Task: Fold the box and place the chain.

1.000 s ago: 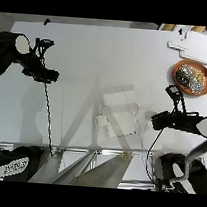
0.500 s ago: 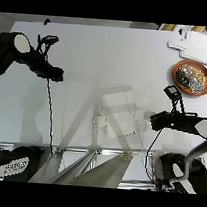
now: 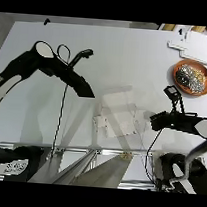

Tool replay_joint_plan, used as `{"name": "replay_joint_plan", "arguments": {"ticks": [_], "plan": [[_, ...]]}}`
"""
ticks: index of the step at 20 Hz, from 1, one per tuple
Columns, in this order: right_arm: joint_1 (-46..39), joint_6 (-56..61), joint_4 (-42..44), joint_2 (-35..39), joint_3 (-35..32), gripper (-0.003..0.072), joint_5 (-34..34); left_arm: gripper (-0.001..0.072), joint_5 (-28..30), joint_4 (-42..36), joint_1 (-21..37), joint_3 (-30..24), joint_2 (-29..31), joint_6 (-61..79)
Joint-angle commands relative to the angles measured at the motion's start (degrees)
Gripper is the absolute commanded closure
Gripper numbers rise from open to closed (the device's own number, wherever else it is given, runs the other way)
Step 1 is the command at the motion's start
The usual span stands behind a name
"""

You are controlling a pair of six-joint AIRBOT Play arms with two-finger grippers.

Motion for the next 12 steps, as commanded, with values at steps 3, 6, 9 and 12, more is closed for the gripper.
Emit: {"name": "replay_joint_plan", "arguments": {"ticks": [3,6,9,12], "plan": [[0.07,0.02,0.0,0.04,-0.04,0.0672,0.11,0.0176,4.44,-9.64,-4.92,-6.27,-2.64,10.58],[0.07,0.02,0.02,0.04,-0.04,0.0672,0.13,0.0139,8.63,-11.04,-6.71,-7.06,-5.51,10.8],[0.07,0.02,0.02,0.04,-0.04,0.0672,0.15,0.0137,9.4,-18.18,-8.46,-7.06,-8.98,15.52],[0.07,0.02,0.02,0.04,-0.04,0.0672,0.28,0.0138,12.83,-19.54,-10.16,-7.06,-10.51,16.65]]}}
